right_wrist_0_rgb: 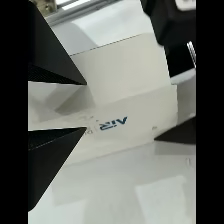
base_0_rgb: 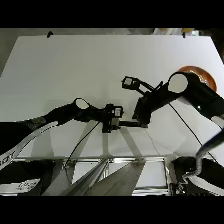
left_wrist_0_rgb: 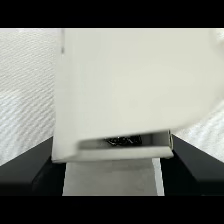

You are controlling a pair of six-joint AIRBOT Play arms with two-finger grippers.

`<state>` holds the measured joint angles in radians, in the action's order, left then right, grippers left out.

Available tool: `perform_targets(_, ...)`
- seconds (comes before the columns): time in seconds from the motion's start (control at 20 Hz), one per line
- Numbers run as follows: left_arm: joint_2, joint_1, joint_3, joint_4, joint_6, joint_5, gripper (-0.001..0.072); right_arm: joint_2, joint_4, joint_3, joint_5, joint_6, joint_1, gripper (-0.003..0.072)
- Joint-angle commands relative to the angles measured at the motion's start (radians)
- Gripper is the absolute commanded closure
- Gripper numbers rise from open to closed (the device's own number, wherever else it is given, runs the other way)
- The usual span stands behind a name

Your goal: Fold the box and place the chain.

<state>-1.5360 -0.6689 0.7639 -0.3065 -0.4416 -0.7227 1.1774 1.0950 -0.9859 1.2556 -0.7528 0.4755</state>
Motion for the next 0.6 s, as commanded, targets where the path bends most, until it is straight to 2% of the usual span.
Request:
perform_targets(0.0, 0.001, 0.0, 0.0, 0.0, 0.0, 0.0, 0.0559, -0.014, -0.004, 0.011, -0.004, 0.076, 0.051, 0.0386)
perform_targets(0.3, 0.001, 0.0, 0.0, 0.0, 0.0, 0.0, 0.0559, -0.023, -0.001, 0.059, -0.046, 0.093, 0.131, 0.0384)
perform_targets(0.4, 0.001, 0.0, 0.0, 0.0, 0.0, 0.0, 0.0559, -0.026, 0.001, 0.085, -0.073, 0.096, 0.147, 0.0345)
perform_targets(0.55, 0.001, 0.0, 0.0, 0.0, 0.0, 0.0, 0.0559, -0.026, 0.019, 0.09, -0.124, 0.099, 0.155, 0.0345)
